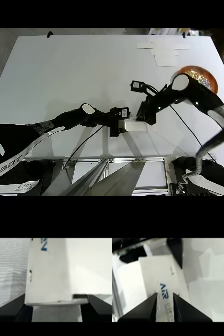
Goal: Fold the box and place the chain.
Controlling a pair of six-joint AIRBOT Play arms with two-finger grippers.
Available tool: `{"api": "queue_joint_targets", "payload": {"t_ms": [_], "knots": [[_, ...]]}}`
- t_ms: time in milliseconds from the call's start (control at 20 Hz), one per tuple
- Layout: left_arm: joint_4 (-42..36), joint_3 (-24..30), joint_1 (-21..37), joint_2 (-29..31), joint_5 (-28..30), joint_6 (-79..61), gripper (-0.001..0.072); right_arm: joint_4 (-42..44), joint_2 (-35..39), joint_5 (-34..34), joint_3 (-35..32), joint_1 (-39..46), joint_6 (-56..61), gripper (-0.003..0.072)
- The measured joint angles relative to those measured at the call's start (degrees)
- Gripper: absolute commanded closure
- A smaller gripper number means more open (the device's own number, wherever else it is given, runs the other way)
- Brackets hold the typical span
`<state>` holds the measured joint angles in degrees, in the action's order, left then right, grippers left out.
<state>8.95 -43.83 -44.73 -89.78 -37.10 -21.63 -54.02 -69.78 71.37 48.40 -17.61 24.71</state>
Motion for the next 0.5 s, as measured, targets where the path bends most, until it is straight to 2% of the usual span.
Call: {"api": "queue_joint_targets", "payload": {"t_ms": [100,500], "knots": [[0.02,0.00,0.00,0.00,0.00,0.00,0.0538,-0.24,3.41,-2.10,-3.10,0.00,-1.88,0.0410],[0.02,0.00,0.00,0.00,0.00,0.00,0.0538,0.63,10.93,-4.70,-6.38,-0.68,-3.76,0.0385]]}}
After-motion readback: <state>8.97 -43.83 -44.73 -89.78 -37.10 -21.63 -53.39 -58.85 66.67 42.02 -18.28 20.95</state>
